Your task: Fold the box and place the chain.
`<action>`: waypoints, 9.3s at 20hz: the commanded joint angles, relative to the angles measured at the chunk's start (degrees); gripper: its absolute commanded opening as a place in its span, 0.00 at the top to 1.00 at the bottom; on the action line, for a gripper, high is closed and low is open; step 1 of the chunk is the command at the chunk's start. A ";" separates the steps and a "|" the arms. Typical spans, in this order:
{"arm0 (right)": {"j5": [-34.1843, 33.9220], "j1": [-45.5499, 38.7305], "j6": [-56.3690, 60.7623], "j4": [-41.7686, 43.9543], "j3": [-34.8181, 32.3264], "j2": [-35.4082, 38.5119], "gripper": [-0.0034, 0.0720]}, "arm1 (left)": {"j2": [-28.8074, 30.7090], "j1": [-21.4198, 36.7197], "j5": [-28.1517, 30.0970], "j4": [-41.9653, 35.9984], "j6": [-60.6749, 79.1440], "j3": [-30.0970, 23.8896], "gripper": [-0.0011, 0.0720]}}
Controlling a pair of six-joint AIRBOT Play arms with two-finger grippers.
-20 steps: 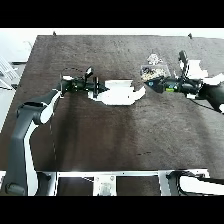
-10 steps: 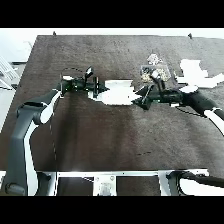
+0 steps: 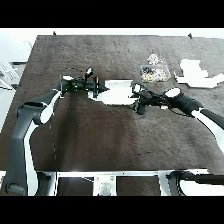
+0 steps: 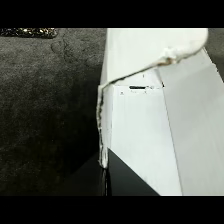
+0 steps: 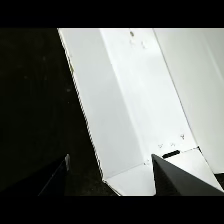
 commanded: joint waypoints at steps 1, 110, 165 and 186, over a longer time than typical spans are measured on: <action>-3.34 0.24 -3.32 -0.72 0.00 -1.90 0.13 | -0.04 -0.04 0.00 0.02 0.02 -0.02 0.95; 34.21 -8.59 -10.27 8.39 38.58 -35.67 0.05 | -0.04 -0.04 0.00 0.02 0.02 -0.02 0.95; 33.16 -8.24 -9.01 7.74 39.36 -36.63 0.18 | -0.04 -0.04 0.02 0.00 0.02 -0.02 0.95; 33.16 -8.11 -9.01 7.87 39.36 -36.63 0.18 | -0.02 0.07 -1.88 -0.37 -0.31 -0.02 0.95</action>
